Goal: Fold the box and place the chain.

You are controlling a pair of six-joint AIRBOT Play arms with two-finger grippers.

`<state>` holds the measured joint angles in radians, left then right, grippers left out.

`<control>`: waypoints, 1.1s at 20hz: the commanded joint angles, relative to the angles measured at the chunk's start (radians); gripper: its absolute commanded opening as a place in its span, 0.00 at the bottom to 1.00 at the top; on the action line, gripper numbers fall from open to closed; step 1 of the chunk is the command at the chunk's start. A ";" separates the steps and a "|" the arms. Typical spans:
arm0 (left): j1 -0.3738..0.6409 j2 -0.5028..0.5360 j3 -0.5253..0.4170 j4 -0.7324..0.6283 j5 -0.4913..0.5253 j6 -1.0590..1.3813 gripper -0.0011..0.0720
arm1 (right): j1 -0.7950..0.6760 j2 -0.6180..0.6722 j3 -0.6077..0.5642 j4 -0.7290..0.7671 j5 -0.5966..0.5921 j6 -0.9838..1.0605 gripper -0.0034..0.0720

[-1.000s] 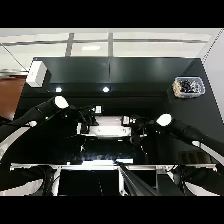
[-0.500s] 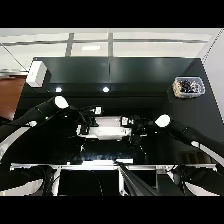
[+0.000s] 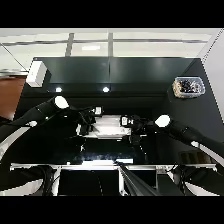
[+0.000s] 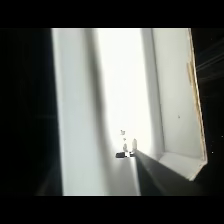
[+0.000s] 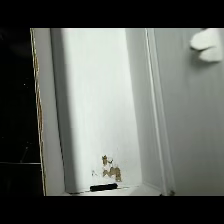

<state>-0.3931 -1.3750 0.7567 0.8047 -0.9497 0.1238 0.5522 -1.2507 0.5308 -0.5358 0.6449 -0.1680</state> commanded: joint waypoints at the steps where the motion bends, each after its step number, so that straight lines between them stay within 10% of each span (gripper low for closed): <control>1: 0.024 0.002 0.015 -0.001 0.003 -0.089 0.91 | 0.000 0.000 0.001 0.000 0.000 0.001 0.74; 9: 0.146 0.029 0.129 0.204 -0.180 -0.535 0.93 | 0.000 0.000 0.001 0.000 -0.001 0.002 0.74; 11: 0.169 0.066 0.130 0.291 -0.222 -0.620 0.65 | 0.000 0.000 0.001 0.000 -0.003 0.004 0.74; 13: 0.207 0.100 0.130 0.309 -0.299 -0.645 0.05 | 0.000 0.000 0.001 0.000 -0.003 0.004 0.74; 17: 0.258 0.159 0.108 0.259 -0.403 -0.792 0.05 | 0.000 0.000 0.001 0.000 -0.003 0.005 0.74; 22: 0.192 0.247 -0.032 -0.116 -0.376 -0.795 0.04 | 0.000 0.000 0.001 0.000 -0.003 0.005 0.74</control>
<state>-0.1726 -1.1706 0.7906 0.8860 -1.3323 -0.6403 0.5522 -1.2507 0.5308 -0.5358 0.6422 -0.1642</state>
